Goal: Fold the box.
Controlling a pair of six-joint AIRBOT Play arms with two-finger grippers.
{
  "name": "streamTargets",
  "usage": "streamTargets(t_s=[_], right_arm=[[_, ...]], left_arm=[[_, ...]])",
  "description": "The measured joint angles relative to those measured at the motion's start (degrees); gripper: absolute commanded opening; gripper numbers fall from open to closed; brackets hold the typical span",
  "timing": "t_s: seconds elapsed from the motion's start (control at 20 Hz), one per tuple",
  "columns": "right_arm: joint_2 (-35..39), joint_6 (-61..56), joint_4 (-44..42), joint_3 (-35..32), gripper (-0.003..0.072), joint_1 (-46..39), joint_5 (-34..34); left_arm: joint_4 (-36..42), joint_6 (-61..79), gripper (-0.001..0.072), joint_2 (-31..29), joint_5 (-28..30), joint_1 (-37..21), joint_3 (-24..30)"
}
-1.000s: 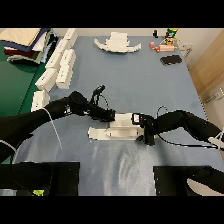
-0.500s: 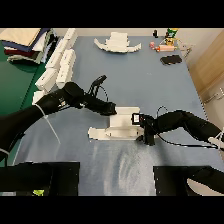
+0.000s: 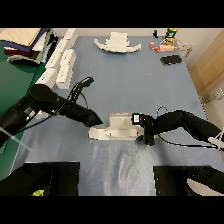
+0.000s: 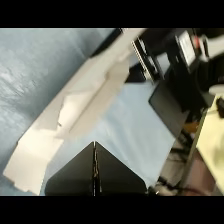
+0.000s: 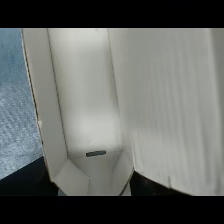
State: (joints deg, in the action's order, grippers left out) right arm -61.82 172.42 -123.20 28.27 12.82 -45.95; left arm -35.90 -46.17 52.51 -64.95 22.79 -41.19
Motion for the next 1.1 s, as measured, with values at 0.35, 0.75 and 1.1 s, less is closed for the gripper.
streamTargets(t_s=[0.35,0.75,1.1], right_arm=[[0.0,0.0,0.0,0.0,0.0505,0.0,0.0],[0.0,0.0,0.0,0.0,0.0505,0.0,0.0],[0.0,0.0,0.0,0.0,0.0504,0.0,0.0]], left_arm=[[-3.8,16.9,0.0696,-7.4,5.3,3.4,7.2],[-5.4,35.9,0.0695,0.9,11.9,6.2,9.1],[1.4,48.7,0.0576,10.5,19.6,8.6,8.8]])
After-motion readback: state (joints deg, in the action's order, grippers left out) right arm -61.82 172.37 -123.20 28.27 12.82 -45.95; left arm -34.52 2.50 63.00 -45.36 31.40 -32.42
